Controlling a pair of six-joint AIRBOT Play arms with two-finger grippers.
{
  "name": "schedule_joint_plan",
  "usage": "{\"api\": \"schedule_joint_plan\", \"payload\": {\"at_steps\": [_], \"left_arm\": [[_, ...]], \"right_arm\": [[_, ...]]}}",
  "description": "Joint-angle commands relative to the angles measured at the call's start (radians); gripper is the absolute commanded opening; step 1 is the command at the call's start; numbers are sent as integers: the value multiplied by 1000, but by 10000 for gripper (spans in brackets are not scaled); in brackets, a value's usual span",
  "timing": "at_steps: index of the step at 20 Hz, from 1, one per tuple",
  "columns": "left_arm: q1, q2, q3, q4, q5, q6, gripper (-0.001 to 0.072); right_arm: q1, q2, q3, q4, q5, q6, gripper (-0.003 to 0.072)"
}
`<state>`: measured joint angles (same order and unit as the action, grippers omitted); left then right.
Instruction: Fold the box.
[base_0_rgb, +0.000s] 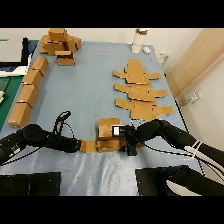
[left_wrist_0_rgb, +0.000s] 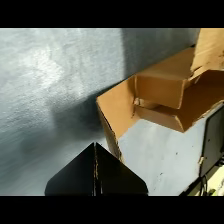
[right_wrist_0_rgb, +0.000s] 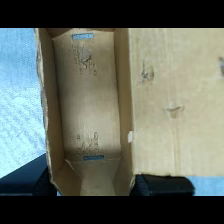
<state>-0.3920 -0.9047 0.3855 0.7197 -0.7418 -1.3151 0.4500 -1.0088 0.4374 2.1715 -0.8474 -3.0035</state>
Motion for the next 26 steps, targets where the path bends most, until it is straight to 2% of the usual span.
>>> {"api": "schedule_joint_plan", "payload": {"at_steps": [1, 6, 11, 15, 19, 26], "left_arm": [[-14, -11, -21, -99, 46, 44, 12], [-14, -20, -53, -144, 60, 72, 12], [-59, -21, -53, -368, 90, 232, 12], [-130, -20, -36, -392, 137, 229, 12], [-132, -20, -6, -394, 134, 227, 14], [-132, -21, -5, -396, 142, 223, 14]], "right_arm": [[1, -1, 0, 0, 0, 0, 495], [1, -1, 0, 0, 0, 0, 495], [1, -1, 0, 0, 0, 0, 495], [1, -1, 0, 0, 0, 0, 495], [1, -1, 0, 0, 0, 0, 495], [1, -1, 0, 0, 0, 0, 495]]}}
